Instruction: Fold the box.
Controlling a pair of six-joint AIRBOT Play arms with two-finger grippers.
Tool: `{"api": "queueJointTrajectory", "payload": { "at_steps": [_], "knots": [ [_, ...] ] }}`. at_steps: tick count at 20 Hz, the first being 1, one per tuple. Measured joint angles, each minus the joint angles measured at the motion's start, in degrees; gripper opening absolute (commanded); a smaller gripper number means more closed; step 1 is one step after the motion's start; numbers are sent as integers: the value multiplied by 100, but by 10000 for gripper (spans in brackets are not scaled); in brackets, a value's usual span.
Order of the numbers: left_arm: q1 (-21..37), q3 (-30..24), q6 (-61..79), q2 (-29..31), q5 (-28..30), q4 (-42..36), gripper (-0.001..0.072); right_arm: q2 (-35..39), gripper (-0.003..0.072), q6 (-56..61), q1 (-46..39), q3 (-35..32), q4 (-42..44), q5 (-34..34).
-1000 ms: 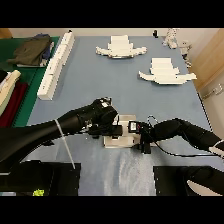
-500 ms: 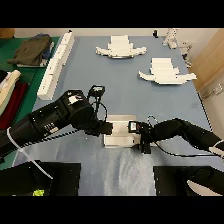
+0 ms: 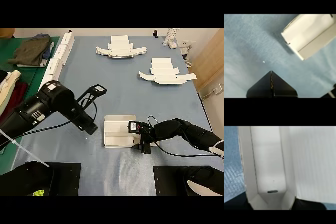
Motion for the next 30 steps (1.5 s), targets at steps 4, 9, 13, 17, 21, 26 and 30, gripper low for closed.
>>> {"api": "queueJointTrajectory", "payload": {
  "at_steps": [4, 9, 13, 17, 21, 26, 30],
  "knots": [
    [898, -758, 2712, 299, 737, -909, 612, 2, 596, 0, 0, 0, -2, 0],
    [1248, -1967, 6164, 450, 1904, -2745, 702, 2, 596, 2, 0, 0, -2, 0],
    [1303, -2761, 7528, 479, 2302, -3630, 702, 2, 596, 0, 0, 0, -2, 0],
    [1189, -3104, 8290, 382, 2673, -4304, 702, 2, 596, 0, 0, 0, -2, 0],
    [925, -3202, 8747, 127, 3053, -4760, 703, 0, 596, 0, 0, 0, -2, 0],
    [667, -3228, 9165, -90, 3394, -5259, 702, 2, 596, 0, 0, 0, -2, -11],
    [601, -3233, 9318, -205, 3591, -5427, 702, 0, 596, 0, 0, 0, -2, -9]
  ]
}}
